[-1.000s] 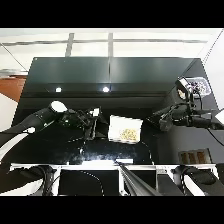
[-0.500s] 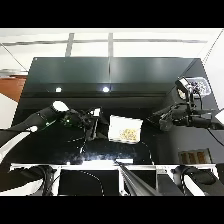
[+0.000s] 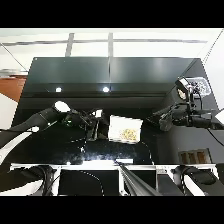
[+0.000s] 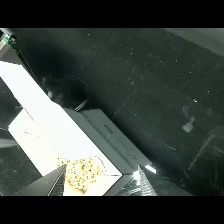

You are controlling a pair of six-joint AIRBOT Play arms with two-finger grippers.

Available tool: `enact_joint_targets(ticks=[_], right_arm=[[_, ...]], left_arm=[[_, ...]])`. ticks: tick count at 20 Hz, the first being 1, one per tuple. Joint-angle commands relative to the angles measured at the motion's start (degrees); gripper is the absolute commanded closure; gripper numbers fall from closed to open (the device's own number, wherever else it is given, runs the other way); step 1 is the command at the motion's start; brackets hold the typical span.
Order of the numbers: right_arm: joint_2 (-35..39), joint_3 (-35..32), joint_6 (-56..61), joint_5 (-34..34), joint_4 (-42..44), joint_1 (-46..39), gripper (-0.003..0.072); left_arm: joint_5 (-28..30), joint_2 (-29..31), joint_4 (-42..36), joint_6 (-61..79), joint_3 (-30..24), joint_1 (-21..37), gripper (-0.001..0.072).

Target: Fold the box and place the chain.

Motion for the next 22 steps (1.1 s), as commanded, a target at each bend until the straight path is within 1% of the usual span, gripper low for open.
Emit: enact_joint_targets(ticks=[1, 4, 6, 12, 18, 20, 21, 22], right_arm=[[0.0, 0.0, 0.0, 0.0, 0.0, 0.0, 0.0163], [0.0, 0.0, 0.0, 0.0, 0.0, 0.0, 0.0164], [0.0, 0.0, 0.0, 0.0, 0.0, 0.0, 0.0163], [0.0, 0.0, 0.0, 0.0, 0.0, 0.0, 0.0163], [0.0, 0.0, 0.0, -0.3, 0.0, 0.0, 0.0163], [0.0, 0.0, 0.0, -0.3, 0.0, 0.0, 0.0163], [0.0, 0.0, 0.0, -0.3, 0.0, 0.0, 0.0163], [0.0, 0.0, 0.0, -0.3, 0.0, 0.0, 0.0163]], left_arm=[[1.5, 0.0, 0.7, -1.3, 0.1, -0.6, 0.0002], [2.0, -0.2, 0.8, -1.5, 0.3, -2.0, 0.0002], [3.7, -0.2, 0.9, -2.1, 0.4, -3.3, 0.0002], [4.7, -0.7, 1.6, -4.0, 1.1, -4.0, 0.0002], [5.1, -0.7, 5.3, -4.5, 1.2, -6.3, 0.0013], [6.0, -0.7, 5.4, -5.0, 1.2, -6.5, 0.0032], [7.3, -0.7, 5.1, -6.2, 1.2, -6.5, 0.0099], [8.3, -0.7, 5.0, -7.0, 1.2, -6.6, 0.0180]])
